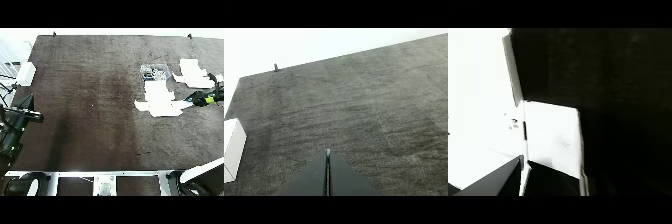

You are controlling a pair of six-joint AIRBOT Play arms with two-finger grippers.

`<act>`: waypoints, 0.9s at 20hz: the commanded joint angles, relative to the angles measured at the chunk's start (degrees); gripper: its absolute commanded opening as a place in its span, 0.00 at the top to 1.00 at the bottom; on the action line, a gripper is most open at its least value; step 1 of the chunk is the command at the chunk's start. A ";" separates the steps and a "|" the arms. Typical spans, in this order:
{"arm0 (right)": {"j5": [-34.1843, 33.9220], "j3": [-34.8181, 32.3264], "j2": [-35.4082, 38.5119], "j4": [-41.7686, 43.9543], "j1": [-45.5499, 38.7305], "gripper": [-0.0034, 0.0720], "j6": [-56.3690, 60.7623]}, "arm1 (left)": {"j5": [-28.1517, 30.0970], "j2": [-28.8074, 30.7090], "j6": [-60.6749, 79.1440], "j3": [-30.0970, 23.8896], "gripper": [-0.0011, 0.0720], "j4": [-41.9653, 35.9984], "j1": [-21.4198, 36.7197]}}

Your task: Fold the box and place the chain.

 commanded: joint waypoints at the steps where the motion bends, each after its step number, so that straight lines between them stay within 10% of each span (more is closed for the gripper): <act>1: 1.46 0.15 -2.29 1.51 1.09 0.24 -0.24 | -0.02 0.04 0.00 0.07 0.96 0.00 -0.02; 7: 4.15 0.13 -6.32 3.72 1.60 0.43 -2.43 | -0.02 0.04 0.00 0.07 0.96 0.00 -0.02; 10: 7.08 -0.13 -6.73 5.73 1.57 0.95 -5.01 | -0.02 0.04 0.00 0.07 0.96 0.00 -0.02; 18: 2.84 -19.74 4.35 21.16 6.80 0.95 -6.56 | -0.02 0.04 0.00 0.07 0.96 0.00 -0.02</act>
